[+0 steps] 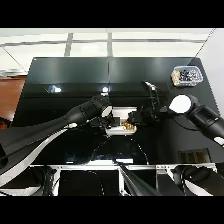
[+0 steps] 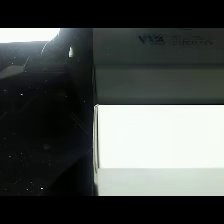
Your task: Fold the box and place the chain.
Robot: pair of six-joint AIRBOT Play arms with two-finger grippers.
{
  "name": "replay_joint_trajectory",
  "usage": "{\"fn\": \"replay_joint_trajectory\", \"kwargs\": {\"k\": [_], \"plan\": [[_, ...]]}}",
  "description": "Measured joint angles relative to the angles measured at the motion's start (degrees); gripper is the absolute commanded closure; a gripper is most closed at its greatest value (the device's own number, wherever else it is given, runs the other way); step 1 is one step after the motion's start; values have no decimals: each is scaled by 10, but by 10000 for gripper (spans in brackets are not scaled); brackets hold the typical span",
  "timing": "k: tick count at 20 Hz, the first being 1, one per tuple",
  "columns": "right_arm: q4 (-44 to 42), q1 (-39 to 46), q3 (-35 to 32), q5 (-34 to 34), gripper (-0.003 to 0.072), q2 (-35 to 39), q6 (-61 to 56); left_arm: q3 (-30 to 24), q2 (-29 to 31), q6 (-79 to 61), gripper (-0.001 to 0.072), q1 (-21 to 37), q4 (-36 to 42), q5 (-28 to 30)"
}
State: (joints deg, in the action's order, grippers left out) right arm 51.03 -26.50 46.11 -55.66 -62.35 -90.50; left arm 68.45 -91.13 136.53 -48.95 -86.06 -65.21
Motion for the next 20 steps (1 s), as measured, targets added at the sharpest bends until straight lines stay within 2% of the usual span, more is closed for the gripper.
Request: {"fn": "replay_joint_trajectory", "kwargs": {"k": [2, 5, 12, 13, 14, 15, 20], "plan": [[9, 10, -2, -4, 391, -5, 0, 0, 0, 0, 682, 0, 0, 0], [37, 51, -2, -47, 391, 4, 1, 0, 0, 0, 682, 0, 0, 0], [132, 156, -2, -133, 391, 92, 14, 0, 0, 0, 676, 0, -2, 3], [141, 163, -2, -141, 391, 100, 16, 0, 0, 1, 552, 0, -2, 3], [148, 167, -3, -147, 391, 107, 16, 0, 0, 1, 334, 0, -2, 3], [152, 170, -3, -152, 391, 111, 16, 1, 1, 3, 208, 0, -2, 2], [164, 177, -3, -156, 391, 120, 20, 17, 34, -19, 200, 0, -10, -30]]}}
